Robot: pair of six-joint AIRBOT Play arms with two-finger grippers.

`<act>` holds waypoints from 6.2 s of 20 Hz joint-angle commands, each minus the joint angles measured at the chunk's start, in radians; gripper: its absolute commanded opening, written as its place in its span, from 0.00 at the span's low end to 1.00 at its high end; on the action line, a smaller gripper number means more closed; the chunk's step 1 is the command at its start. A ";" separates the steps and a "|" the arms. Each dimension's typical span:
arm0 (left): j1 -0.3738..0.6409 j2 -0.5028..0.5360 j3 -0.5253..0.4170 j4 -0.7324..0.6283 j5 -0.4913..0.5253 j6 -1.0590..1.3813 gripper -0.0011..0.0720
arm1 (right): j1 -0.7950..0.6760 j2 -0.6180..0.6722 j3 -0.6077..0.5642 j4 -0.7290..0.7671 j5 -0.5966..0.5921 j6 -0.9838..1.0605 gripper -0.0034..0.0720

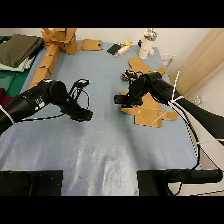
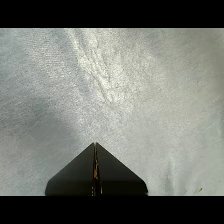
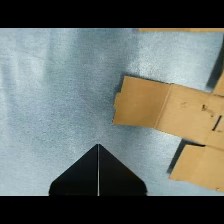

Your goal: Fold the box.

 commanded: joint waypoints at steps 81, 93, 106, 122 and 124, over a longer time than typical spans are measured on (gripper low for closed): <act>0.357 -0.407 0.005 -0.669 -0.126 0.571 0.54 | -0.056 0.431 -0.777 0.727 0.211 -0.983 0.05; 0.450 -0.407 -0.014 -0.749 -0.385 0.812 0.49 | -0.056 0.427 -0.777 0.702 0.215 -0.956 0.05; 0.398 -0.451 -0.039 -0.788 -0.372 0.896 0.22 | -0.056 0.427 -0.777 0.697 0.215 -0.932 0.05; 0.418 -0.463 -0.036 -0.816 -0.351 0.903 0.06 | -0.056 0.427 -0.777 0.680 0.215 -0.930 0.05; 0.412 -0.463 -0.037 -0.809 -0.362 0.907 0.03 | -0.056 0.427 -0.777 0.680 0.216 -0.930 0.05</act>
